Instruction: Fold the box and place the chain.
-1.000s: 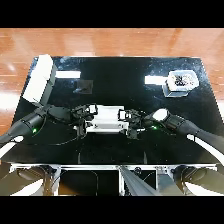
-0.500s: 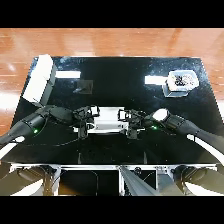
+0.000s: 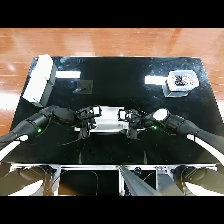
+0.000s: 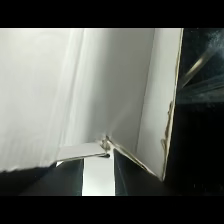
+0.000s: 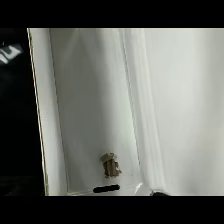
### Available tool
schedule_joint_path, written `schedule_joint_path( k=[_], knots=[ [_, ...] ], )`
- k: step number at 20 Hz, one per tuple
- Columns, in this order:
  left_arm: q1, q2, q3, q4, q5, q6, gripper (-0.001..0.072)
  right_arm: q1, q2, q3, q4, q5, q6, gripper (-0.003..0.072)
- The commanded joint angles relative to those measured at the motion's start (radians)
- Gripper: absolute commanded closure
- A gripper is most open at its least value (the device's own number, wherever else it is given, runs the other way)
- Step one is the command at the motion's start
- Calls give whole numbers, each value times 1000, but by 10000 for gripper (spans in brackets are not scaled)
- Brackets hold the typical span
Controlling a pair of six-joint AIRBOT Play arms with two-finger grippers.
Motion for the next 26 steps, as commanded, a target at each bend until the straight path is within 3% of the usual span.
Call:
schedule_joint_path(
  k=[1, 7, 9, 13, 14, 16, 17, 19, 20, 21, 25, 26],
  knots=[
    [-29, -12, 1, -9, -36, 0, 419, 0, 0, 0, 1, 2, 0, 147],
    [-37, -12, 1, -8, -54, 0, 409, 0, 0, 0, 1, 2, 0, 147],
    [-37, -12, 1, -9, -54, 0, 311, 0, 0, 0, 1, 2, 0, 147],
    [-37, -12, 1, -9, -54, 0, 276, 0, 0, 0, 1, 2, 0, 146],
    [-37, -12, 1, -9, -53, 0, 285, 0, 0, 0, 1, 2, 0, 147],
    [-37, -12, 1, -8, -52, 0, 499, 0, 0, 0, 1, 2, 0, 147],
    [-37, -12, 1, -9, -53, 0, 488, 0, 0, 0, 1, 2, 0, 146],
    [-37, -12, 1, -9, -55, 0, 265, 0, 0, 0, 1, 2, 0, 146],
    [-37, -12, 2, -8, -54, 0, 260, 0, 0, 0, 1, 2, 0, 146],
    [-37, -12, 5, -8, -54, -1, 282, 0, 0, 0, 1, 2, 0, 146],
    [-34, -11, 27, 6, -46, -29, 687, 0, 0, 0, 1, 2, 0, 146],
    [-29, -7, 32, 17, -42, -38, 689, 0, 0, 0, 1, 2, 0, 146]
  ],
)
